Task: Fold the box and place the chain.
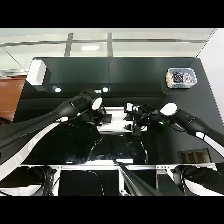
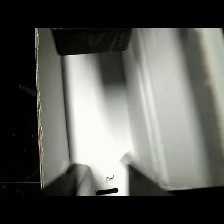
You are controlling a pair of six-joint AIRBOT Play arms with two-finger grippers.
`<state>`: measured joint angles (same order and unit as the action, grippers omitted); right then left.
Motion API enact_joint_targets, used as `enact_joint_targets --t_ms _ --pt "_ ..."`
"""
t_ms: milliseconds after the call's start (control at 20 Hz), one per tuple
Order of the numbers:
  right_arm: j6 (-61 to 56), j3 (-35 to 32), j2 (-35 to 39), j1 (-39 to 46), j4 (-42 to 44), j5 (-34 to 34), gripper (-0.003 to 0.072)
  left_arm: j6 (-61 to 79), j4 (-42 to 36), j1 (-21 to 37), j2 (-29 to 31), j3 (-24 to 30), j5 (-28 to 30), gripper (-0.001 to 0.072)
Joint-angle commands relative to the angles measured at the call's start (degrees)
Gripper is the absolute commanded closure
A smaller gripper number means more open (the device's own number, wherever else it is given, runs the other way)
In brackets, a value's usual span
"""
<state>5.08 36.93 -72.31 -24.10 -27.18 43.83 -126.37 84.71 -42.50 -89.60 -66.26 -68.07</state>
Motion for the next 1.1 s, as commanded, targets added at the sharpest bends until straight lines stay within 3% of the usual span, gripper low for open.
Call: enact_joint_targets --t_ms 0,50,100,150,200,300,450,550,650,750,850,1050 --pt "-4.2 0.0 -0.4 -0.1 1.0 -0.2 0.0369 0.2 -0.2 0.0 0.0 0.0 0.0 0.0683" --pt "-5.1 0.0 -0.4 -0.1 0.8 -0.1 0.0313 0.2 -0.2 0.0 0.0 0.0 0.0 0.0683" --pt "-7.3 0.0 -0.3 0.0 0.1 0.2 0.0476 0.2 -0.2 0.0 0.0 0.0 0.0 0.0683" --pt "-11.6 0.0 0.0 0.2 -1.0 0.1 0.0509 0.2 -0.2 0.0 0.0 0.0 0.0 0.0683" --pt "-18.6 0.2 1.0 0.8 -3.3 0.5 0.0670 0.2 -0.2 0.0 0.0 0.0 0.0 0.0683" --pt "-36.5 2.5 4.3 5.0 -11.3 5.8 0.0670 0.2 -0.2 0.0 0.0 0.0 0.0 0.0682" --pt "-61.2 8.0 10.1 18.5 -22.2 20.5 0.0670 0.2 -0.1 0.0 0.0 0.0 0.0 0.0683" --pt "-72.9 5.8 11.5 29.8 -24.1 22.0 0.0671 0.2 -0.2 0.0 0.0 0.0 0.0 0.0683" --pt "-82.2 -0.4 10.8 37.4 -23.6 17.2 0.0671 0.2 -0.2 0.0 0.0 0.0 0.0 0.0683" --pt "-79.4 -6.4 8.0 38.6 -16.0 16.6 0.0670 0.2 -0.2 0.0 0.0 0.0 0.0 0.0683" --pt "-69.9 -10.3 3.9 34.5 -5.0 17.8 0.0670 0.2 -0.2 0.0 0.0 0.0 0.0 0.0683" --pt "-65.1 -10.2 -3.2 21.7 4.3 10.2 0.0670 0.2 -0.1 0.0 0.0 0.0 0.1 0.0683"
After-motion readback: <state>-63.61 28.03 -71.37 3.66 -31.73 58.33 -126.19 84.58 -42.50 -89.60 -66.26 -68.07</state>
